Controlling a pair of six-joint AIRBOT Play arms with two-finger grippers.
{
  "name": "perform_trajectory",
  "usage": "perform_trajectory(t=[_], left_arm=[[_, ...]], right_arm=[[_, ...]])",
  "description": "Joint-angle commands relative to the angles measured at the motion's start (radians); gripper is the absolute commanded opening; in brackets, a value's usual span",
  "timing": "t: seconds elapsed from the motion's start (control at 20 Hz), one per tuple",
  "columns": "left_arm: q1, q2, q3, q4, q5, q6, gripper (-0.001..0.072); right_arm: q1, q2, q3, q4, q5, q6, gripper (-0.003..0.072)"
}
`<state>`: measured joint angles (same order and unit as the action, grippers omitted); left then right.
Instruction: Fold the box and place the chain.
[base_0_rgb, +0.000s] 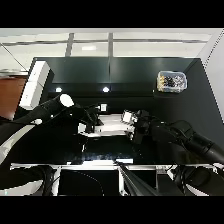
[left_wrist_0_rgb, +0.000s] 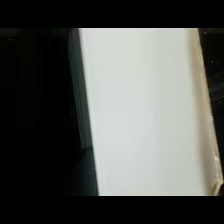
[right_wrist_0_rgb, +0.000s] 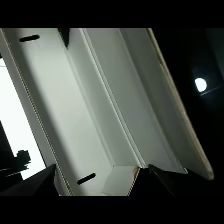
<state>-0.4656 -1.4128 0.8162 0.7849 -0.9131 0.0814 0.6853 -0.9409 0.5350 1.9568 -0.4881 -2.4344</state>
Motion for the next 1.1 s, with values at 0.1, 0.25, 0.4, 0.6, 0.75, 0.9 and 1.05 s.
perform_trajectory(t=[0.1,0.25,0.4,0.6,0.75,0.9,1.05], left_arm=[[-0.010,0.001,0.001,0.043,0.023,0.000,0.0024],[-0.008,0.001,0.001,0.044,0.023,0.000,0.0025],[-0.008,0.001,0.001,0.044,0.023,0.000,0.0025],[-0.008,0.001,0.001,0.044,0.022,0.000,0.0025],[-0.008,0.001,0.001,0.044,0.021,0.001,0.0026],[-0.008,0.001,0.001,0.044,0.020,-0.002,0.0026],[-0.008,0.001,0.001,0.044,0.019,-0.003,0.0026]], right_arm=[[-0.044,0.001,0.002,0.002,-0.019,0.015,0.0719],[-0.043,0.001,0.001,0.002,-0.010,0.007,0.0719],[-0.043,-0.005,0.001,0.015,-0.005,-0.057,0.0718],[-0.043,-0.011,0.001,0.152,-0.012,-0.235,0.0712],[-0.063,-0.024,0.001,0.214,-0.014,-0.293,0.0712],[-0.075,-0.049,0.001,0.363,-0.022,-0.460,0.0712],[-0.075,-0.085,0.001,0.406,-0.069,-0.552,0.0712]])
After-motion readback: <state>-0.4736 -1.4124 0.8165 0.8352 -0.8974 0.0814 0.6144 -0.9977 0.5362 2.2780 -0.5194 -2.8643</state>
